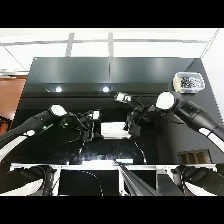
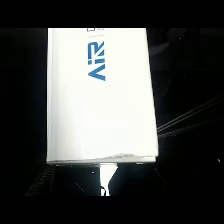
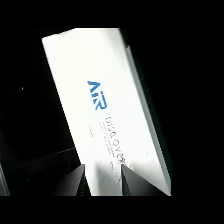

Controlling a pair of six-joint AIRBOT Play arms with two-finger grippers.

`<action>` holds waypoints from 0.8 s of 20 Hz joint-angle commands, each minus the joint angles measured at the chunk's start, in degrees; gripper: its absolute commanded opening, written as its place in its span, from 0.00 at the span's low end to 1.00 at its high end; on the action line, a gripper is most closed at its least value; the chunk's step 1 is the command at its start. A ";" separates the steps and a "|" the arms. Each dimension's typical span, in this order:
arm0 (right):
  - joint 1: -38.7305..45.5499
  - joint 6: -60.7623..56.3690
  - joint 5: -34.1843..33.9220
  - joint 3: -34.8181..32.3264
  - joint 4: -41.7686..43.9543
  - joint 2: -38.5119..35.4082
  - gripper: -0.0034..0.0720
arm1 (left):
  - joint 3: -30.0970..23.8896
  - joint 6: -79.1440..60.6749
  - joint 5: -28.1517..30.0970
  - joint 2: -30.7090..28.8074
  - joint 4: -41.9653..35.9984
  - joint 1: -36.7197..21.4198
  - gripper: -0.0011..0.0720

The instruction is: Fold the box and place the chain.

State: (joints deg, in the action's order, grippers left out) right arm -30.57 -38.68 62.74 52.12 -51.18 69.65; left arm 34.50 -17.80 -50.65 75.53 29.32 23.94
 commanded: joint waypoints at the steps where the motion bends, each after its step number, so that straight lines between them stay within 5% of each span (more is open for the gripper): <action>1: 3.13 -7.32 4.15 1.14 0.31 -2.80 0.41 | 0.04 0.00 0.02 0.04 0.00 -0.02 0.39; 2: 4.42 -10.08 5.97 1.14 0.33 -3.58 0.32 | 0.04 0.00 0.02 0.04 0.00 -0.02 0.39; 3: 5.75 -14.53 8.28 1.07 0.46 -3.82 0.11 | 0.04 0.00 0.02 0.04 0.00 -0.02 0.39; 4: 6.60 -18.53 9.81 0.57 1.55 -3.78 0.04 | 0.04 0.00 0.02 0.04 0.00 -0.02 0.39; 10: 6.97 -19.41 0.50 -9.75 29.24 -1.11 0.05 | 0.04 0.00 0.02 0.04 0.00 -0.02 0.39; 16: 6.78 -19.65 -3.52 -9.90 30.82 4.39 0.05 | 0.04 0.00 0.02 0.04 0.00 -0.02 0.39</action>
State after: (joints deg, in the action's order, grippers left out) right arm -23.77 -57.71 61.04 42.76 -22.92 71.88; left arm 34.50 -17.80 -50.65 75.53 29.32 23.94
